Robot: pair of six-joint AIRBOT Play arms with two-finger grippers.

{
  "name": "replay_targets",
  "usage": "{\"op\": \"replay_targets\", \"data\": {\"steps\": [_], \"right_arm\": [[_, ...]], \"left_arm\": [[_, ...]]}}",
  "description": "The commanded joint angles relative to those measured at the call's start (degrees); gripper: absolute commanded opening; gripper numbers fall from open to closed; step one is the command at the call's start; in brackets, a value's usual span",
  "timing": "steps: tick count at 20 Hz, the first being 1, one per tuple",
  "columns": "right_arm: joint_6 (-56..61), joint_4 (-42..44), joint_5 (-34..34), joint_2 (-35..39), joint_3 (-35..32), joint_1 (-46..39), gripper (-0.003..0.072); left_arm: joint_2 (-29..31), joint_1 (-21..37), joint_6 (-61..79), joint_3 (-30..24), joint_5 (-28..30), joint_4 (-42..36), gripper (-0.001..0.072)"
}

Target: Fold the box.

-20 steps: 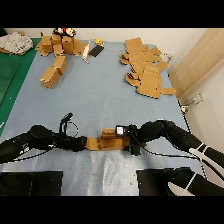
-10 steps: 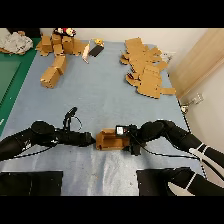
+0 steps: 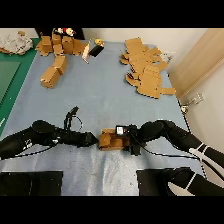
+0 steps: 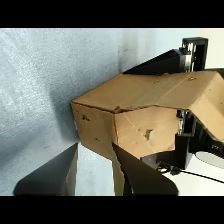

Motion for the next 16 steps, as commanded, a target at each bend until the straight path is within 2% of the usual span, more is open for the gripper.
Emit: {"op": "replay_targets", "data": {"steps": [1, 8, 9, 10, 11, 13, 16], "right_arm": [[0.00, 0.02, 0.00, 0.02, -0.02, 0.02, 0.0501], [0.00, 0.02, 0.00, 0.04, -0.02, 0.04, 0.0501], [0.00, 0.02, 0.00, 0.04, -0.02, 0.02, 0.0501], [0.00, 0.02, 0.00, 0.04, -0.02, 0.04, 0.0502], [0.00, 0.02, 0.00, 0.04, -0.02, 0.04, 0.0501], [0.00, 0.02, 0.00, 0.02, -0.02, 0.02, 0.0502], [0.00, 0.02, 0.00, 0.04, -0.02, 0.02, 0.0501]], "left_arm": [[-0.02, 0.00, 0.44, 0.55, -2.14, -0.61, 0.0304], [-0.13, -0.11, 3.17, 2.10, -6.08, -1.79, 0.0306], [-0.55, -0.11, 3.17, 2.12, -6.10, -1.77, 0.0346], [-1.22, -0.13, 3.15, 2.12, -6.21, -1.84, 0.0496], [-1.99, -0.11, 3.13, 2.12, -6.27, -1.84, 0.0545], [-3.28, -0.11, 2.64, 2.12, -6.03, -3.26, 0.0546], [-3.96, -0.11, 2.71, 2.12, -2.56, -4.39, 0.0547]]}}
